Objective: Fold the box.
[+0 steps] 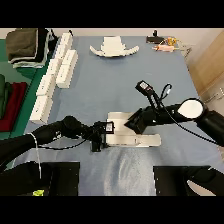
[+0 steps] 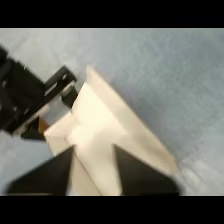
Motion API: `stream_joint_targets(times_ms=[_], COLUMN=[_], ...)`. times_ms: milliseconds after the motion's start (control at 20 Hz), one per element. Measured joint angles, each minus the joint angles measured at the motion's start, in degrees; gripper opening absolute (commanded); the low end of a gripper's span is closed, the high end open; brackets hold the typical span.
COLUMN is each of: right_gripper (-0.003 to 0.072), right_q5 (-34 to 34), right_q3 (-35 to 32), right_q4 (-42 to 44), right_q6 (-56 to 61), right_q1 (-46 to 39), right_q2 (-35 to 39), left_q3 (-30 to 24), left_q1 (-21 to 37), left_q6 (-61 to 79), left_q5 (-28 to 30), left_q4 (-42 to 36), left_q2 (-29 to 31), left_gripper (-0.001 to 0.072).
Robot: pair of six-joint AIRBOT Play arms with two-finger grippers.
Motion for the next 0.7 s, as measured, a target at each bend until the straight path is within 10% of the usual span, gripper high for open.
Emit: stream_joint_targets(times_ms=[300, 700], right_gripper=[0.0606, 0.0656], right_q5=[11.2, 4.1], right_q3=[-3.1, -12.8], right_q4=[-16.3, -20.1], right_q6=[-2.9, -19.7], right_q1=[0.0, 0.0], right_q2=[6.0, 6.5], left_q3=[0.0, 0.0], left_q1=[0.0, 0.0], left_q6=[0.0, -0.1], left_q5=[0.0, 0.0], left_q4=[0.0, 0.0], left_q2=[0.0, 0.0], left_gripper=[0.0508, 0.0508])
